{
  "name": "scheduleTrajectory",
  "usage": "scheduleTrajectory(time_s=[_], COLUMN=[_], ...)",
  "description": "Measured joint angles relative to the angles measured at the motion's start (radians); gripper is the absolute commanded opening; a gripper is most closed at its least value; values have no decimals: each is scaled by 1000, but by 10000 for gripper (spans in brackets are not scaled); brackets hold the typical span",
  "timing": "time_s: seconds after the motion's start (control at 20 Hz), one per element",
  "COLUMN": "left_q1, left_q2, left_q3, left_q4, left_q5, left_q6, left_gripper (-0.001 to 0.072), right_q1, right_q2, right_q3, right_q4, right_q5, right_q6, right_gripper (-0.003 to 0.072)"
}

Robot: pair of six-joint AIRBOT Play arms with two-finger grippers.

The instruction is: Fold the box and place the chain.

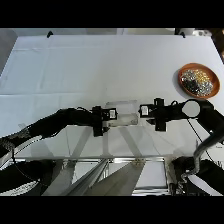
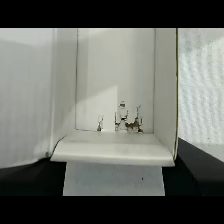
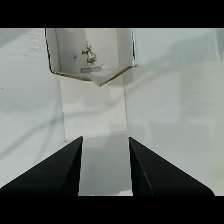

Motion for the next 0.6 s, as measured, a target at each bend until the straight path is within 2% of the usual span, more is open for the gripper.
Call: scheduleTrajectory(time_s=[0.25, 0.6], left_q1=[0, 0], left_q2=[0, 0], left_q3=[0, 0], left_q4=[0, 1], left_q5=[0, 0], left_q6=[0, 0], left_gripper=[142, 142], right_q1=[0, 0], right_q2=[-106, -173], right_q3=[0, -1], right_q4=[40, 194], right_q5=[-32, -68], right_q6=[-164, -297], right_gripper=[289, 264])
